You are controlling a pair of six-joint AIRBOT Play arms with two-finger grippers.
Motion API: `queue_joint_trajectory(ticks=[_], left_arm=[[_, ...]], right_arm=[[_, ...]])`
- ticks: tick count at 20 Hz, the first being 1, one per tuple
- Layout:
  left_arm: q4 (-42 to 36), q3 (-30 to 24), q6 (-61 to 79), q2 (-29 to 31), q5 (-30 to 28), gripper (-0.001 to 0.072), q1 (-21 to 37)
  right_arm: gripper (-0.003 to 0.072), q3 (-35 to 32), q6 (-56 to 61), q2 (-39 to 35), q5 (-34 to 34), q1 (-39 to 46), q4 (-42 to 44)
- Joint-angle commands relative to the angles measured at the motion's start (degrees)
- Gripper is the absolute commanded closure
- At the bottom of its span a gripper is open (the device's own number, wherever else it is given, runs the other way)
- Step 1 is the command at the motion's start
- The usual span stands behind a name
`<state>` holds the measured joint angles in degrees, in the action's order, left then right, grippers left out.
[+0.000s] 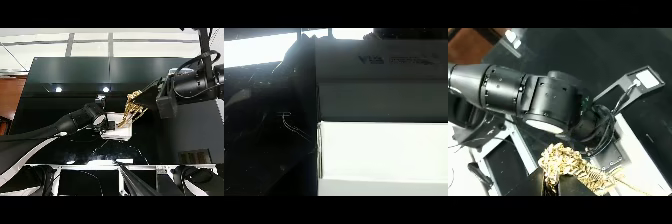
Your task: Fold the box and place the chain.
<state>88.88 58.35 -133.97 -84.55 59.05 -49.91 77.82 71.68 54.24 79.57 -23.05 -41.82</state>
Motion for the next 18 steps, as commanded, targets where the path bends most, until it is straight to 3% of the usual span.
queue_joint_trajectory(ticks=[1,7,11,18], left_arm=[[0.0,0.0,0.0,0.0,0.0,0.0678,0.0],[0.0,0.0,0.0,0.0,0.0,0.0678,0.0],[0.0,0.0,0.0,0.0,0.1,0.0678,0.0],[0.0,0.0,0.0,0.0,0.1,0.0678,0.0]], right_arm=[[0.0673,-2.8,0.1,0.1,-1.3,-0.3,-1.9],[0.0673,-18.3,0.1,0.1,-6.6,-0.3,-2.1],[0.0672,-27.3,-0.9,0.1,-14.6,-0.3,4.3],[0.0670,-30.2,-1.0,4.5,-18.0,-0.3,3.8]])
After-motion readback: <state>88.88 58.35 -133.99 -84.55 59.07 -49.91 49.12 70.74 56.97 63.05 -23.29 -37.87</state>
